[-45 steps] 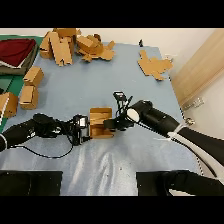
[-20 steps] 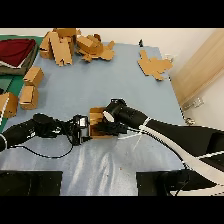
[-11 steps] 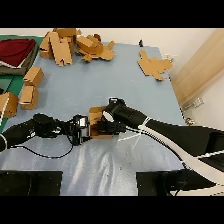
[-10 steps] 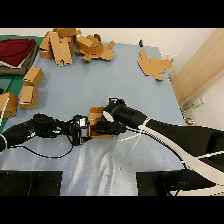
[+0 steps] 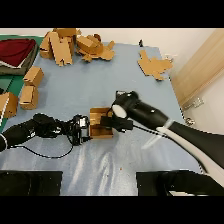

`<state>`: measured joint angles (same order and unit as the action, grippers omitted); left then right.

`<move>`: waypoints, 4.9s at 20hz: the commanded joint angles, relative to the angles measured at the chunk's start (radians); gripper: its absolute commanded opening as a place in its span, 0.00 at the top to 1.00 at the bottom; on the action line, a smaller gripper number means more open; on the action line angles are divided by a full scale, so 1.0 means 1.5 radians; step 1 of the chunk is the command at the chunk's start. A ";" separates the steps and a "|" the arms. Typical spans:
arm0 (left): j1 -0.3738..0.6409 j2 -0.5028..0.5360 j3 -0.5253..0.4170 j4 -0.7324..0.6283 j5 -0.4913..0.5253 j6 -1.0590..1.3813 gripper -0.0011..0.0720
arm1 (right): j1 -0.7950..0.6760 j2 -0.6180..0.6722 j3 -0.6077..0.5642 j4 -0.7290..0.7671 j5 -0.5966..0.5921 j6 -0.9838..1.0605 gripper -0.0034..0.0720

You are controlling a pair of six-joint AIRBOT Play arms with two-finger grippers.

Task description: Fold the box.

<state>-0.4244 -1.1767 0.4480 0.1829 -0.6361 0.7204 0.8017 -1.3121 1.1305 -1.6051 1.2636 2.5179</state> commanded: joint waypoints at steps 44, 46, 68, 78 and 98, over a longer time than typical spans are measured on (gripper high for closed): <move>0.000 0.000 0.000 0.000 -0.001 0.000 0.27 | -0.150 0.021 -0.171 0.561 -0.224 -1.383 0.95; 0.000 0.000 0.000 0.000 0.000 0.000 0.27 | -0.130 0.025 -0.171 0.533 -0.231 -1.402 0.83; 0.000 0.000 0.000 0.000 0.001 0.000 0.27 | -0.010 0.057 -0.153 0.137 -0.352 -1.404 0.54; 0.000 0.000 0.000 0.000 0.001 0.000 0.27 | 0.034 0.106 -0.140 0.054 -0.296 -1.249 0.54; 0.000 0.000 0.000 0.000 0.000 0.000 0.27 | 0.061 0.088 -0.143 0.136 -0.311 -1.242 0.45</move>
<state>-0.4244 -1.1767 0.4480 0.1833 -0.6353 0.7204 0.8867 -1.1698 0.9173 -1.3594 0.8272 0.6468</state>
